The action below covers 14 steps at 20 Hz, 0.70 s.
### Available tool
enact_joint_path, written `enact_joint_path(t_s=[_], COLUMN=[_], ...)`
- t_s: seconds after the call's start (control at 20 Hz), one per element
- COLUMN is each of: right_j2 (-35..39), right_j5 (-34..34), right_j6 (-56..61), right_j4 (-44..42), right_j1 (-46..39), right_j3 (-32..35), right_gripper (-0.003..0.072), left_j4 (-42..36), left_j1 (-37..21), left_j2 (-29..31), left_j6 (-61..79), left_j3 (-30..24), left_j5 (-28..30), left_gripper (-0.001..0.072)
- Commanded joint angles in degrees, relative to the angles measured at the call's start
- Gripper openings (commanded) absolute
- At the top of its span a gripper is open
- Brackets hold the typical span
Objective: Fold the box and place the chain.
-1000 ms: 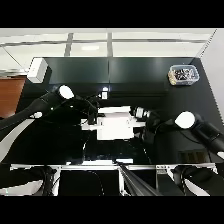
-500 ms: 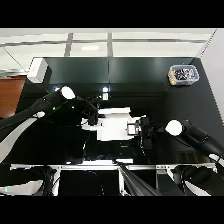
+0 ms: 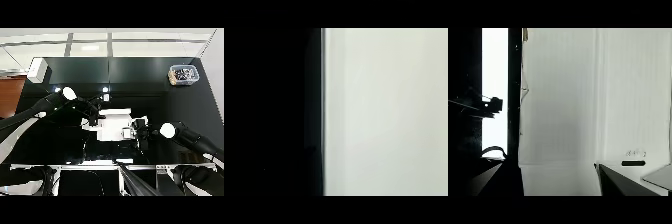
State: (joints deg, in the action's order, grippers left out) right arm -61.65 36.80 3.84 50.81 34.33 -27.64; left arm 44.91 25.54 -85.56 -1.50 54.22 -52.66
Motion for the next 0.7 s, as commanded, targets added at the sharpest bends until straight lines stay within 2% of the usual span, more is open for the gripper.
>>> enact_joint_path(t_s=[0.0,0.2,0.5,0.65], right_j2=[-1.5,-1.2,1.9,1.9], right_j5=[-4.0,-4.8,0.3,-0.9], right_j6=[0.0,0.4,0.4,0.4], right_j4=[-2.2,-3.3,-4.4,-4.8], right_j1=[0.2,-0.9,-6.6,-7.9], right_j3=[0.0,-1.6,-4.9,-4.9], right_gripper=[0.0678,0.0678,0.0678,0.0678], left_j4=[0.0,0.0,0.0,0.0], left_j1=[0.1,0.1,0.1,0.1], left_j2=[0.0,0.0,0.0,0.0], left_j6=[0.0,0.0,0.0,0.0], left_j3=[0.0,0.0,0.0,0.0], left_j5=[-0.1,-0.1,-0.3,-0.3], left_gripper=[0.0026,0.0026,0.0025,0.0025])
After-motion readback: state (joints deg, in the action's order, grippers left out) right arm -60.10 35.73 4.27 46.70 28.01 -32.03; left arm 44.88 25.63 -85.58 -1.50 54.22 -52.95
